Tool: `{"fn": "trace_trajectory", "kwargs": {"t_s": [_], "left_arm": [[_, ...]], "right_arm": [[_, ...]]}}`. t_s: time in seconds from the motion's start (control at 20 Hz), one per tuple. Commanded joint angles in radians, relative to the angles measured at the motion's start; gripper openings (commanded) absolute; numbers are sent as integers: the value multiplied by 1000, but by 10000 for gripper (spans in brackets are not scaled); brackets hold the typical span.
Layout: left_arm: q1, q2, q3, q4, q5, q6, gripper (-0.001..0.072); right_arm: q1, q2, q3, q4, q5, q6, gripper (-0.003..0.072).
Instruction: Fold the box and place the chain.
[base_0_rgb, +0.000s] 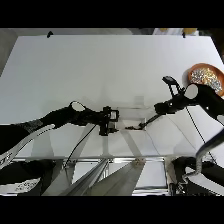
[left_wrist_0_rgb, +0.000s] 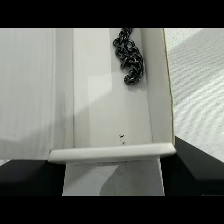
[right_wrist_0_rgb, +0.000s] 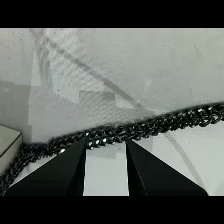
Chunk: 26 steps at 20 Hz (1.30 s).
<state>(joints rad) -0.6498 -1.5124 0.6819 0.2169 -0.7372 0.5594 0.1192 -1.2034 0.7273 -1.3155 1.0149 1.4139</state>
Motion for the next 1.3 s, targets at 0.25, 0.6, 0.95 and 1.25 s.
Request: {"fn": "trace_trajectory", "kwargs": {"t_s": [0.25,0.6,0.95,1.25], "left_arm": [[0,1,0,0,0,0,18],[0,1,0,0,0,0,18],[0,1,0,0,0,0,18],[0,1,0,0,0,0,18]], "right_arm": [[19,-39,-11,-23,-21,51,272],[19,-74,-11,-16,-21,56,268],[19,-78,-11,-16,-27,55,19],[19,15,-11,-25,-27,51,19]]}}
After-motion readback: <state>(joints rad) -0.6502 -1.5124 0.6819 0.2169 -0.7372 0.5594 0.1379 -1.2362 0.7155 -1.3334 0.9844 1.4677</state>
